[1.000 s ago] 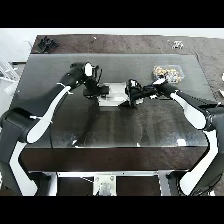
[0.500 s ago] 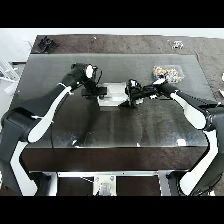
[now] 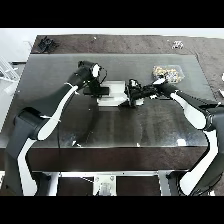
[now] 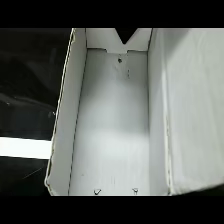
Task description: Fold the box and place the chain.
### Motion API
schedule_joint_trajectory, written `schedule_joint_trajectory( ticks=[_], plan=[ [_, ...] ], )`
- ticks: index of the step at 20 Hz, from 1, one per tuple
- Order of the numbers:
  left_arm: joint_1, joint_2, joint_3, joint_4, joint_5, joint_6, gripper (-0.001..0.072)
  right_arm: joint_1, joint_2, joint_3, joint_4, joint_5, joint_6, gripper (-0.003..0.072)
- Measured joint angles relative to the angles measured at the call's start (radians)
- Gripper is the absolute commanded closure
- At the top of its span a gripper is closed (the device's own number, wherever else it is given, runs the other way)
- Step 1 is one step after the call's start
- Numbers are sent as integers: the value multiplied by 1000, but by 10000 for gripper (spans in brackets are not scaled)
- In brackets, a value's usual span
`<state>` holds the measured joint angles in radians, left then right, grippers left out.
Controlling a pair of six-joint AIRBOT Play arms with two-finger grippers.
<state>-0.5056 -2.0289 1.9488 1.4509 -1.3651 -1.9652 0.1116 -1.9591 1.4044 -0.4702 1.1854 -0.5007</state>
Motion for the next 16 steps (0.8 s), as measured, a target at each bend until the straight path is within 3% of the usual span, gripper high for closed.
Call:
schedule_joint_trajectory(
  ticks=[4,5,6,7,12,16],
  plan=[
    [-10,-14,23,15,-20,6,687,0,0,0,-1,-3,0,111],
    [-11,-16,25,18,-23,6,646,0,0,0,-2,-4,0,110],
    [-11,-18,28,18,-24,12,340,0,0,0,-2,-5,-2,110],
    [-12,-23,29,18,-24,14,227,0,0,0,-5,-16,-3,111],
    [2,-20,62,0,-64,14,225,0,0,0,-3,-10,-3,110],
    [37,11,75,-92,-104,93,225,0,0,0,-3,-7,-2,111]
  ],
)
